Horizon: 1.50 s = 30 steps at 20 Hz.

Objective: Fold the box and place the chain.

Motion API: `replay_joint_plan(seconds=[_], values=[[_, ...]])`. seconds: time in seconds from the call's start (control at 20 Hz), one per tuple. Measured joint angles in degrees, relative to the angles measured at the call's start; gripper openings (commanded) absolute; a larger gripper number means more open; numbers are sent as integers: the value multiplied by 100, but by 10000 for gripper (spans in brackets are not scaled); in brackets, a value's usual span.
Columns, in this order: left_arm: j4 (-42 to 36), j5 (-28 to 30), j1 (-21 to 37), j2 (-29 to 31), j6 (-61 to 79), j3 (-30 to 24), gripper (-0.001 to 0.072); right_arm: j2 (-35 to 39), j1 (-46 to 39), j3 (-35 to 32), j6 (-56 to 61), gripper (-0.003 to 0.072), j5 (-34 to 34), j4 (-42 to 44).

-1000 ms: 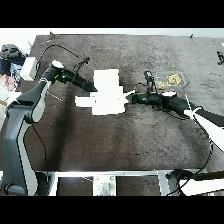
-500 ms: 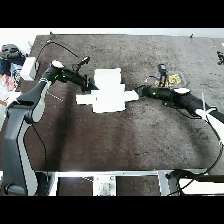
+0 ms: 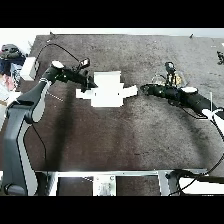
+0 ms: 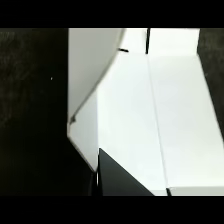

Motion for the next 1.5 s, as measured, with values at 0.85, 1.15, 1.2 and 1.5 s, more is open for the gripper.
replay_joint_plan(seconds=[0.85,1.15,1.2,1.5], values=[[289,116,0,-2,341,-122,13,4,13,11,-1991,563,577,4],[295,125,0,-2,343,-122,13,-136,741,223,-3366,585,879,-319],[295,125,0,-2,343,-122,13,-214,916,337,-3438,614,876,-584],[291,127,0,-2,343,-122,12,-855,1556,977,-3558,687,772,-1878]])
